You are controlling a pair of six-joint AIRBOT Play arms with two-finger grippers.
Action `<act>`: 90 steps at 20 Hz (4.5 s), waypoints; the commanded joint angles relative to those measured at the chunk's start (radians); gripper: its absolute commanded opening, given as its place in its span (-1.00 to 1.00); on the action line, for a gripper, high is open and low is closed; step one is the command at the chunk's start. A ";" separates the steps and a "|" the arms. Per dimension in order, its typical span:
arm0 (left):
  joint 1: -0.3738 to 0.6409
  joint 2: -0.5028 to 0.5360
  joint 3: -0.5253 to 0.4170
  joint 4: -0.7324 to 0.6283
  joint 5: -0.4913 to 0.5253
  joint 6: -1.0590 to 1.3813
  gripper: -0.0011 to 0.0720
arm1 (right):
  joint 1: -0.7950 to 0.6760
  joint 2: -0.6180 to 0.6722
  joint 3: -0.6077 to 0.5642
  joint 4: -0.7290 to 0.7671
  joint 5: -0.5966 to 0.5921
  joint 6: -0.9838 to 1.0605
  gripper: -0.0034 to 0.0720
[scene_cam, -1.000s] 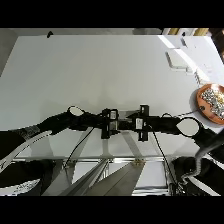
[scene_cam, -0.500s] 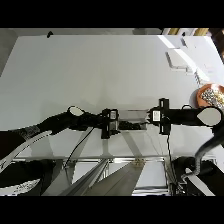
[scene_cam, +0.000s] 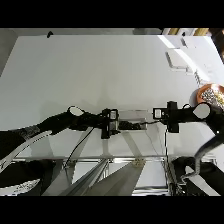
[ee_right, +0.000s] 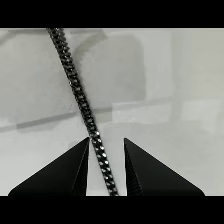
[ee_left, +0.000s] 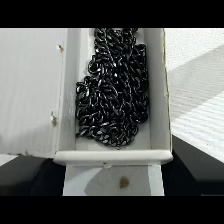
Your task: Fold the box and place the chain.
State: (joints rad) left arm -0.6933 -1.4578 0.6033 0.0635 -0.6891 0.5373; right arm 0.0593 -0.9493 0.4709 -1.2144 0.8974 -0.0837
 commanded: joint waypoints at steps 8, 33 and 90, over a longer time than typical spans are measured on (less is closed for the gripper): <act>0.000 0.000 0.000 0.000 0.000 0.000 -0.41 | -0.005 -0.146 -0.002 -0.016 -0.048 -0.003 -0.50; 0.000 0.000 0.000 0.000 -0.003 0.000 -0.41 | 0.496 0.218 -0.002 0.437 -0.163 0.001 -0.86; 0.000 0.000 0.000 0.000 -0.003 0.000 -0.41 | 0.188 0.225 0.019 0.303 0.098 -0.045 -0.86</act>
State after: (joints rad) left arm -0.6933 -1.4578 0.6033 0.0635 -0.6926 0.5377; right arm 0.1749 -0.8040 0.4889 -1.0805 0.9844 -0.1287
